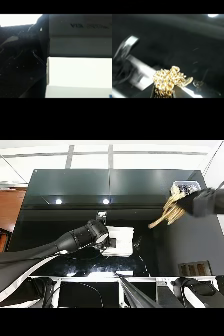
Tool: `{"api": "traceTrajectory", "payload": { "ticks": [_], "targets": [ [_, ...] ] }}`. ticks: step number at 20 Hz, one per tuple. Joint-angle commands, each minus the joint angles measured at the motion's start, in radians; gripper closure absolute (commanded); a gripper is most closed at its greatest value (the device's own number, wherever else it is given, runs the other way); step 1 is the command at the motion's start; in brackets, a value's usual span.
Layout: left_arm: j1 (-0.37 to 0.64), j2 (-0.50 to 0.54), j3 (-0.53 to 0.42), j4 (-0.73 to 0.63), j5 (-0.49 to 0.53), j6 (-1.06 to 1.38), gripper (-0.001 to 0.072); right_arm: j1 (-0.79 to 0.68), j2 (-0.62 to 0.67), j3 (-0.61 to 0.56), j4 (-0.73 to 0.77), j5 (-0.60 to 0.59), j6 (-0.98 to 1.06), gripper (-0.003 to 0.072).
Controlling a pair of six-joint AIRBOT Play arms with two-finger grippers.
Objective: Fold the box and place the chain.
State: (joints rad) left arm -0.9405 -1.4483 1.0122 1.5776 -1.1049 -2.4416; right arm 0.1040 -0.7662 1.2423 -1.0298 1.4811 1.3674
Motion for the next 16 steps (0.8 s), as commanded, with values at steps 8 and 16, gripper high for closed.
{"api": "traceTrajectory", "payload": {
  "ticks": [8,16],
  "targets": [
    [0.0,0.0,0.0,0.0,0.001,0.0,0.0682,0.252,-0.003,-0.019,0.143,-0.042,0.044,0.0656],
    [0.0,0.0,0.0,-0.011,0.001,0.0,0.0682,0.354,-0.097,-0.076,0.134,-0.121,0.061,0.0655]
  ]
}}
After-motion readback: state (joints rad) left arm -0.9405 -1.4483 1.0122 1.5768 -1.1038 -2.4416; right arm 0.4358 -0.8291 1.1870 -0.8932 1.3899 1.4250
